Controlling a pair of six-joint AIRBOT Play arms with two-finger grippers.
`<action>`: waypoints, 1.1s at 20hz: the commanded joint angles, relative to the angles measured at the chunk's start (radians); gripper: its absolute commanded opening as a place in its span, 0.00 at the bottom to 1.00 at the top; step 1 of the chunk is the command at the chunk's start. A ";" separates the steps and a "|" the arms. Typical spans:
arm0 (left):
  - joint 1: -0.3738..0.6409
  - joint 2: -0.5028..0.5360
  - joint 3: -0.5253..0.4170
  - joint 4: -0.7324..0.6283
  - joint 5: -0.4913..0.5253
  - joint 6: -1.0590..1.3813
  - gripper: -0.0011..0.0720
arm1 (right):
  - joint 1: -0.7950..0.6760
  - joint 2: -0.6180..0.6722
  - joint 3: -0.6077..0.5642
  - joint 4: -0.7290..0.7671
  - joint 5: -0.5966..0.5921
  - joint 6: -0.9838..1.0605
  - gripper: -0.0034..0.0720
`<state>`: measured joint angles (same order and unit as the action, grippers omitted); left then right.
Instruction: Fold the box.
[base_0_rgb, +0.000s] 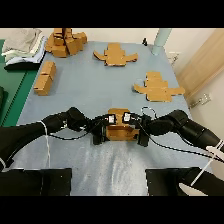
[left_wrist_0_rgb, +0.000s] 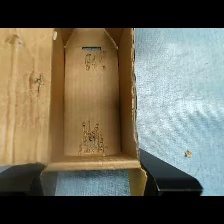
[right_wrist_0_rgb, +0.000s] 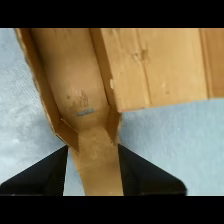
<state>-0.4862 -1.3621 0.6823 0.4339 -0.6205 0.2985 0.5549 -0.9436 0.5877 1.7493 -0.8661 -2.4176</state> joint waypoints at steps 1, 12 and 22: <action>0.000 0.001 0.000 0.000 0.000 0.000 0.74 | 0.000 0.035 -0.057 0.132 0.088 -0.105 0.66; 0.000 0.001 0.000 0.000 0.000 0.000 0.74 | 0.000 0.051 -0.126 0.141 0.283 -0.211 0.34; 0.000 0.001 0.000 0.000 0.000 0.000 0.74 | 0.009 0.051 -0.126 0.204 0.292 -0.255 0.34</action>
<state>-0.4862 -1.3621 0.6823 0.4343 -0.6193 0.2981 0.5594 -0.8928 0.4622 1.9427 -0.5800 -2.6621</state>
